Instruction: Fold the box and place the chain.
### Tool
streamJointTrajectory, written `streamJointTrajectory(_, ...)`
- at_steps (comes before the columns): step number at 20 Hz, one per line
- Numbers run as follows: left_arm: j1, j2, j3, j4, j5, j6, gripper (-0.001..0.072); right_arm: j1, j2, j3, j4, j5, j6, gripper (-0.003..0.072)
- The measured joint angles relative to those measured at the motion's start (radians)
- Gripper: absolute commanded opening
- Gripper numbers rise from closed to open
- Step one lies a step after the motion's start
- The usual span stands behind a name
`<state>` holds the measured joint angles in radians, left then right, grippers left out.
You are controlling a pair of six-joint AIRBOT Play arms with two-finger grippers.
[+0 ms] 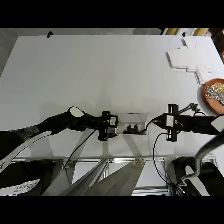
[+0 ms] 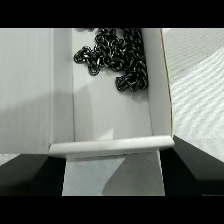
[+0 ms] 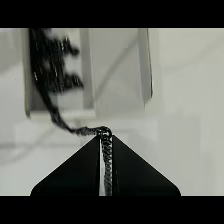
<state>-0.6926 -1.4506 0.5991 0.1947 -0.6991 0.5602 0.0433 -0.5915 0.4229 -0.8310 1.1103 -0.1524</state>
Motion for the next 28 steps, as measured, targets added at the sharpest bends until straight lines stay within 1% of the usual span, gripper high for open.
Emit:
streamJointTrajectory(2, 0.000, 0.000, 0.000, 0.000, 0.000, 0.000, 0.0372, 0.029, 0.023, 0.000, 0.089, 0.031, -0.011, 0.0018)
streamJointTrajectory(5, 0.000, 0.000, 0.000, 0.000, 0.000, 0.000, 0.0372, 0.111, 0.037, 0.000, 0.168, 0.044, -0.025, 0.0017)
streamJointTrajectory(10, 0.000, 0.000, 0.000, 0.000, 0.000, 0.000, 0.0372, 0.264, 0.033, -0.002, 0.249, -0.039, -0.028, 0.0017)
streamJointTrajectory(14, 0.000, 0.000, 0.000, 0.000, 0.000, 0.000, 0.0372, 0.332, -0.027, -0.022, 0.268, -0.138, -0.028, 0.0018)
streamJointTrajectory(15, 0.000, 0.000, 0.000, 0.000, 0.000, 0.000, 0.0372, 0.340, -0.049, -0.025, 0.270, -0.159, -0.029, 0.0051)
streamJointTrajectory(16, 0.000, 0.000, 0.000, 0.000, 0.000, 0.000, 0.0372, 0.345, -0.072, -0.028, 0.273, -0.179, -0.029, 0.0123)
streamJointTrajectory(17, 0.000, 0.000, 0.000, 0.000, 0.000, 0.000, 0.0372, 0.349, -0.090, -0.030, 0.274, -0.195, -0.030, 0.0172)
streamJointTrajectory(18, 0.000, 0.000, 0.000, 0.000, 0.000, 0.000, 0.0372, 0.350, -0.105, -0.030, 0.275, -0.217, -0.031, 0.0184)
streamJointTrajectory(21, 0.000, 0.000, 0.000, 0.000, 0.000, 0.000, 0.0372, 0.319, -0.128, -0.006, 0.269, -0.227, -0.032, 0.0184)
streamJointTrajectory(24, 0.000, 0.000, 0.000, 0.000, 0.000, 0.000, 0.0372, 0.210, -0.137, 0.059, 0.240, -0.118, -0.032, 0.0182)
streamJointTrajectory(26, 0.000, 0.000, 0.000, 0.000, 0.000, 0.000, 0.0372, 0.103, -0.139, 0.095, 0.209, -0.038, -0.027, 0.0179)
streamJointTrajectory(28, 0.000, 0.000, 0.000, 0.000, 0.000, 0.000, 0.0372, 0.011, -0.142, 0.113, 0.155, 0.013, -0.008, 0.0179)
